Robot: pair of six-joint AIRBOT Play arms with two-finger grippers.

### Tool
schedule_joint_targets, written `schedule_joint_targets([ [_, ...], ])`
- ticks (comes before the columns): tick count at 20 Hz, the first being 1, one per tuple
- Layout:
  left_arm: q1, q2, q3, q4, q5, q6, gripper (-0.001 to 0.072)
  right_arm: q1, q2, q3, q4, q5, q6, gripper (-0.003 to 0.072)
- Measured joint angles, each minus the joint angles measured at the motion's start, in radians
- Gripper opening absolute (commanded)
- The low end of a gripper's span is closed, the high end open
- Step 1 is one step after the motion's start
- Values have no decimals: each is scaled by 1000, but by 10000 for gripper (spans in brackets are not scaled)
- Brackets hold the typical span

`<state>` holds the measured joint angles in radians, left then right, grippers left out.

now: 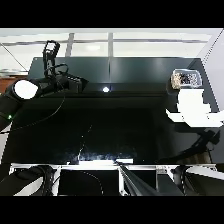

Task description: Fold the box and place the chain.

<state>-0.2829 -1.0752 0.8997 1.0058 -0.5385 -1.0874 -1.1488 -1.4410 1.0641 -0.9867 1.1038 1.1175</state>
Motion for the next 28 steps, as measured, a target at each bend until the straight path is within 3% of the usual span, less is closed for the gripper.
schedule_joint_targets([
  [3,0,0,0,0,-13,0,706,8,-159,113,60,158,-89,703],
  [7,-1,0,0,-1,-37,0,705,67,-280,226,85,256,-163,702],
  [8,-1,0,0,-1,-42,0,706,84,-301,248,85,274,-174,671],
  [10,-1,0,0,-1,-45,0,706,109,-328,276,72,293,-185,329],
  [11,-1,0,0,-1,-47,0,706,119,-337,285,68,298,-190,225],
  [12,-1,0,0,-1,-48,0,706,127,-343,292,64,304,-197,185],
  [14,-2,0,0,-1,-48,0,706,135,-350,299,58,321,-214,184],
  [16,-3,0,0,-2,-48,0,706,140,-354,304,62,352,-235,28],
  [23,-4,0,0,-4,-49,-1,706,183,-349,301,165,483,-266,35],
  [28,-4,0,0,-4,-56,-3,706,278,-299,206,259,486,-267,36],
])
